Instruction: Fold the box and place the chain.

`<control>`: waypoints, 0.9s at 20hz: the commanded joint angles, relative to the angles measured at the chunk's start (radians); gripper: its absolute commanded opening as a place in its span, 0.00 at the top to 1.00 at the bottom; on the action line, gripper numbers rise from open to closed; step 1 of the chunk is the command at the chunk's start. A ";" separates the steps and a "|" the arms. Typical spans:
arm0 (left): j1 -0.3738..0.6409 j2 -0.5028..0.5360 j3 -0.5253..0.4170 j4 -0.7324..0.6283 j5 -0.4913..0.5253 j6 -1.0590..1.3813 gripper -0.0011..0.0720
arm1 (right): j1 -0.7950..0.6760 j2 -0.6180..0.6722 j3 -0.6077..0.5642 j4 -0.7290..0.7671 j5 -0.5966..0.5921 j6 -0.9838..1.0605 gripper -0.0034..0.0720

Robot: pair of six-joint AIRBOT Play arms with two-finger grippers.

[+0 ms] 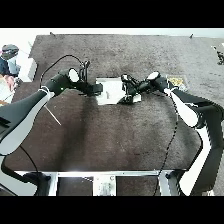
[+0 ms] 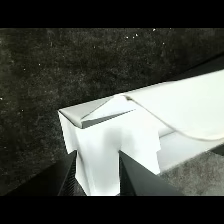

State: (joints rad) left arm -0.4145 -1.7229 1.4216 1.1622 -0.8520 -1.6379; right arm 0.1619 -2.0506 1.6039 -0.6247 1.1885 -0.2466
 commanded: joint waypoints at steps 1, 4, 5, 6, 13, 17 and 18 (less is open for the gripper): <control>-0.002 0.000 0.002 0.007 0.012 -0.035 0.58 | 0.001 0.000 0.000 0.000 0.000 0.000 0.48; -0.002 -0.004 0.002 -0.014 0.017 -0.037 0.55 | 0.001 0.000 0.000 0.000 0.000 0.000 0.48; -0.002 -0.004 0.002 -0.019 0.023 -0.038 0.55 | 0.001 0.000 0.000 0.000 0.000 0.000 0.48; -0.009 -0.004 0.002 -0.010 0.027 -0.038 0.56 | 0.001 0.000 0.000 0.000 0.000 0.000 0.48; -0.029 -0.006 0.002 0.053 0.015 -0.102 0.56 | 0.001 0.000 0.000 0.000 0.000 0.000 0.48; -0.037 -0.055 0.083 0.108 -0.076 -0.139 0.56 | 0.001 0.000 0.000 0.000 0.000 0.000 0.48; -0.045 -0.082 0.129 0.148 -0.127 -0.176 0.56 | 0.001 0.000 0.000 0.000 0.000 0.000 0.48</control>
